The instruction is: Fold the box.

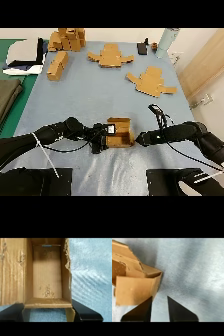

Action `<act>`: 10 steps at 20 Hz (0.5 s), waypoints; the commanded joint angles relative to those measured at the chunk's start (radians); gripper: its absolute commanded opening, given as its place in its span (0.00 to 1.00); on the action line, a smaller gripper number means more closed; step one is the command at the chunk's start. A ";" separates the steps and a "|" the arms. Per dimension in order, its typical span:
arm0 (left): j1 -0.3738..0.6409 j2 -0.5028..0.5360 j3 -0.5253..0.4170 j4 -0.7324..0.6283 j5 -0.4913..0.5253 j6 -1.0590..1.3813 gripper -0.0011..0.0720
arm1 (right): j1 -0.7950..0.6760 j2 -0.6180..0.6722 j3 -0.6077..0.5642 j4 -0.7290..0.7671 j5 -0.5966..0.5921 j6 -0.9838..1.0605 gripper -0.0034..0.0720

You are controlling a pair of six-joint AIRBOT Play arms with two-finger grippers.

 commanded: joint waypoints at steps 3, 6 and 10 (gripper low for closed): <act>0.000 0.000 0.000 0.000 0.000 0.000 0.65 | 0.000 0.021 0.002 0.060 0.000 0.000 0.47; 0.000 0.000 0.000 0.000 0.000 0.000 0.65 | 0.000 0.020 0.002 0.075 0.011 0.000 0.47; 0.000 0.000 0.000 0.000 0.000 0.000 0.65 | 0.000 -0.023 0.002 0.087 0.021 0.000 0.72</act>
